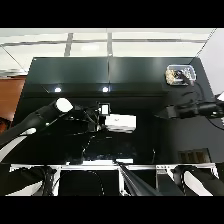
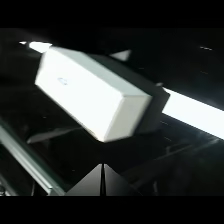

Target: Fold the box and place the chain.

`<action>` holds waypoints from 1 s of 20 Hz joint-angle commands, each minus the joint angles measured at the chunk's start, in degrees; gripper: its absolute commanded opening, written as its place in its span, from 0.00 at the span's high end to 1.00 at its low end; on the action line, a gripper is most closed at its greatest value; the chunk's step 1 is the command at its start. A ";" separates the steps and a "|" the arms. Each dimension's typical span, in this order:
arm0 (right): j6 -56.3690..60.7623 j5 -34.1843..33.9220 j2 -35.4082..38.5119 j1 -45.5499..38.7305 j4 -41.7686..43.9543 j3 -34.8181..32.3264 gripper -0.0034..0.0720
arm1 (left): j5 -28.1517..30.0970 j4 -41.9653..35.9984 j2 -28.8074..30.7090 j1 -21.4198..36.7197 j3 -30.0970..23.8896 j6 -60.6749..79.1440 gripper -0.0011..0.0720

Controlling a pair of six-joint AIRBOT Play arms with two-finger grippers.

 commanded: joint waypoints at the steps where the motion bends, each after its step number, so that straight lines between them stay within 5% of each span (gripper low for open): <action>1: 1.22 1.09 2.23 -5.57 -3.32 -0.04 0.94 | -1.57 -6.36 2.84 -0.57 1.57 -0.42 0.01; 10: 1.38 -5.22 2.23 -5.51 -2.10 -0.50 0.94 | -11.58 -9.33 -18.21 -6.60 20.70 -18.36 0.03; 20: 1.33 -5.44 2.23 -5.51 -2.21 -0.50 0.93 | -14.91 -5.62 -21.05 -6.71 21.40 -19.26 0.03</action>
